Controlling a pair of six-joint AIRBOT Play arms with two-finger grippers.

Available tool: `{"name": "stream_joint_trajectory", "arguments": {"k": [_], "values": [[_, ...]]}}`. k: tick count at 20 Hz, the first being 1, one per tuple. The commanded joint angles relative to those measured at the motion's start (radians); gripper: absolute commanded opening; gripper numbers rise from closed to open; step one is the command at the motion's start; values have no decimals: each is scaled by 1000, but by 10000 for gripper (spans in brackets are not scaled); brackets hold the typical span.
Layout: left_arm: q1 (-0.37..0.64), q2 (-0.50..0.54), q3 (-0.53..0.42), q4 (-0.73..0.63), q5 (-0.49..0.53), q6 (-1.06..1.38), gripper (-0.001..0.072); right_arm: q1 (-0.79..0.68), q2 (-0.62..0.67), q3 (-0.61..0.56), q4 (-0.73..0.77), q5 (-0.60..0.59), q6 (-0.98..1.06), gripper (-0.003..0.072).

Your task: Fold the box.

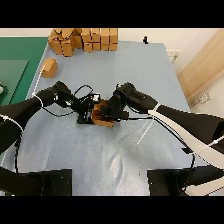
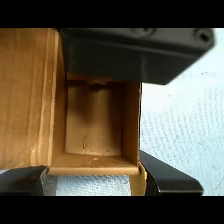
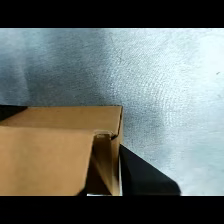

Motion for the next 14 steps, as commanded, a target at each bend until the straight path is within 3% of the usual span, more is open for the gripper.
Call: {"name": "stream_joint_trajectory", "arguments": {"k": [1,7,14], "values": [[-1,1,1,-4,0,0,168,4,-6,17,-6,2,26,6],[-1,1,1,-4,1,0,168,14,-7,47,-97,-98,80,7],[-1,1,1,-4,0,0,168,16,-19,51,-115,-67,84,7]]}}
